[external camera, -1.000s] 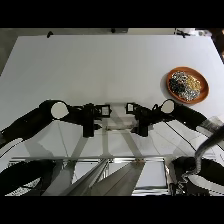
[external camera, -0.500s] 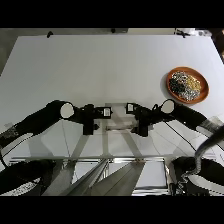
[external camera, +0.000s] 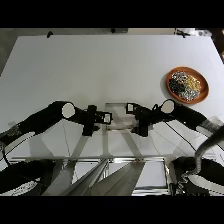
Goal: Fold the box and place the chain.
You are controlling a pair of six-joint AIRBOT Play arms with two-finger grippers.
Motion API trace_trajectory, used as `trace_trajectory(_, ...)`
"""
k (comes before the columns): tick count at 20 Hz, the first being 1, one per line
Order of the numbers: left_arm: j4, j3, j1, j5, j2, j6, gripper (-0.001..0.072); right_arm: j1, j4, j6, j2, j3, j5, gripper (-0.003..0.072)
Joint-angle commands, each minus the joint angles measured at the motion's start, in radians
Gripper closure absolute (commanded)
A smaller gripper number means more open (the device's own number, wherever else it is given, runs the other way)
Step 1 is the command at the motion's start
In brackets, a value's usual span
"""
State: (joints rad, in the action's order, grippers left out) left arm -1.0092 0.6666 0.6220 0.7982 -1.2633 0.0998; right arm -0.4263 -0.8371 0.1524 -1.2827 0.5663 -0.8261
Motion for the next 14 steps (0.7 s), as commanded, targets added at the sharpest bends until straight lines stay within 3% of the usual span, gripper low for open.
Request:
trace_trajectory(1,0.033,0.000,0.000,0.006,-0.004,-0.060,0.0400,0.000,0.000,0.000,0.001,0.000,0.000,0.0173)
trace_trajectory(4,0.052,0.000,0.001,0.006,-0.004,-0.067,0.0463,0.000,0.000,0.000,0.001,0.000,0.000,0.0173)
trace_trajectory(14,0.149,0.000,0.024,-0.041,-0.011,-0.109,0.0476,0.000,0.000,0.000,0.001,0.000,0.000,0.0173)
